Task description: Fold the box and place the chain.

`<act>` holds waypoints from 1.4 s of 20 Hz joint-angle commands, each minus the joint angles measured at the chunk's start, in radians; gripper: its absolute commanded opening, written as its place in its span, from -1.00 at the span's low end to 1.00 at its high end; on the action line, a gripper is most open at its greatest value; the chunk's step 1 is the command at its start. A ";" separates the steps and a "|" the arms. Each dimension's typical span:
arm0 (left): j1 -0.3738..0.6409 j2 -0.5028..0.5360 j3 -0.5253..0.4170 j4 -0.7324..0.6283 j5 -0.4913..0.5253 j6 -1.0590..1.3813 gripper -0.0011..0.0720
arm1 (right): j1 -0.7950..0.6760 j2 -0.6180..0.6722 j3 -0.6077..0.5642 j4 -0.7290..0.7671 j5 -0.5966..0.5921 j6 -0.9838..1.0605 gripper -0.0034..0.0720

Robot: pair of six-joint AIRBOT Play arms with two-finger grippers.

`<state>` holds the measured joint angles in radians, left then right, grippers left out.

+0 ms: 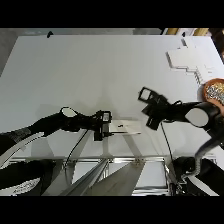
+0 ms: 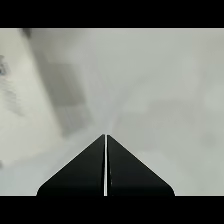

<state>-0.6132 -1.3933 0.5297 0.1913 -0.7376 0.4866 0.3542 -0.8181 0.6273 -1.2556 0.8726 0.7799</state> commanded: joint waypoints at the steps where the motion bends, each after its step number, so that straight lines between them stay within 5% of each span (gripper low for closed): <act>1: 0.000 0.000 0.000 0.000 0.001 0.001 -0.07 | -0.269 0.005 0.001 -0.077 0.030 0.084 -0.86; 5: 0.000 0.000 0.000 0.000 -0.003 0.000 -0.07 | -0.412 -0.051 0.000 -0.023 -0.018 0.135 -0.86; 11: 0.000 0.000 0.000 -0.024 -0.003 0.000 -0.07 | -0.417 -0.185 0.000 -0.019 0.053 0.135 -0.86; 21: 0.004 0.013 0.000 -0.071 -0.078 0.000 -0.07 | -0.417 -0.189 0.000 -0.019 0.134 0.136 -0.86; 25: 0.062 0.132 0.000 0.005 -0.064 -0.063 -0.08 | -0.417 -0.189 0.000 -0.020 0.133 0.136 -0.86; 28: 0.163 0.289 0.000 0.142 0.014 -0.355 -0.47 | -0.417 -0.189 0.000 -0.020 0.133 0.136 -0.86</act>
<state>-0.5228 -1.2201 0.5293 0.2119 -0.7807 0.3557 -0.0616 -1.0061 0.6273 -1.2755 1.0042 0.9161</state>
